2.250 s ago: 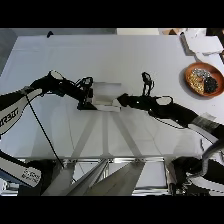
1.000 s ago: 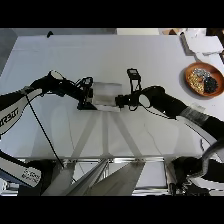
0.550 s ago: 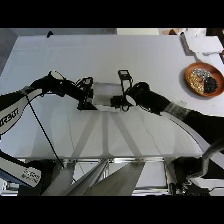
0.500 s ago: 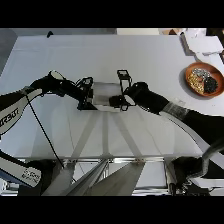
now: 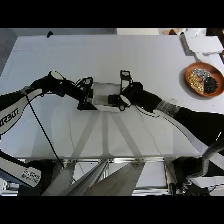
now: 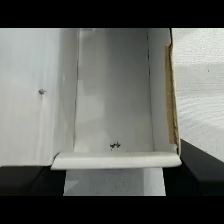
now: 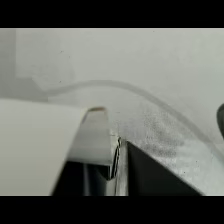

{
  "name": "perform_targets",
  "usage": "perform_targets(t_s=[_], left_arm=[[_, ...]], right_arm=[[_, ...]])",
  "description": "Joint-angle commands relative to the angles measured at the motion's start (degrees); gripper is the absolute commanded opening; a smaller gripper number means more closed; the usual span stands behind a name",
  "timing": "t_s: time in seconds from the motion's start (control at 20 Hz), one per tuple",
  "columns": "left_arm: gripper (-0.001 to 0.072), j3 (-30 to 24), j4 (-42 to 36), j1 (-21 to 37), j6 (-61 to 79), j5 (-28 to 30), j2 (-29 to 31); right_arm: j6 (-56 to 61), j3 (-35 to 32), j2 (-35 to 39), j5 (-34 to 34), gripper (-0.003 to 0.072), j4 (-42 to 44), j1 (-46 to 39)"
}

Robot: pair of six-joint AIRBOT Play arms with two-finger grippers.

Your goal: Fold the box and place the chain.

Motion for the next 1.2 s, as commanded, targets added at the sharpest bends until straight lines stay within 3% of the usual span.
perform_targets(t_s=[0.0, 0.15, 0.2, 0.3, 0.35, 0.85, 1.15], left_arm=[[0.0274, 0.0, 0.0, 0.04, 0.0, 0.02, 0.0], [0.0274, 0.0, 0.0, 0.04, 0.02, 0.02, 0.0], [0.0274, 0.0, 0.02, 0.04, 0.0, 0.02, 0.0], [0.0274, 0.0, 0.02, 0.04, 0.0, 0.04, 0.0], [0.0274, 0.0, 0.0, 0.04, 0.0, 0.02, 0.0], [0.0274, 0.0, 0.0, 0.07, 0.0, 0.02, 0.0], [0.0274, 0.0, 0.0, 0.04, 0.0, 0.02, 0.0]], right_arm=[[2.51, 0.09, -0.98, 0.04, 0.0024, -1.2, 0.07], [2.51, 0.13, -0.92, -0.26, 0.0013, -2.08, 0.04], [2.49, 0.15, -0.76, -0.2, 0.0051, -2.08, 0.04], [2.21, 0.13, 0.31, 0.0, 0.044, -1.99, 0.04], [1.03, 0.13, 1.22, 0.13, 0.047, -1.95, 0.04], [-6.43, 0.13, 21.68, 14.05, 0.0469, -4.44, -2.84], [-17.66, 0.15, 30.32, 20.15, 0.0465, -12.76, -21.9]])
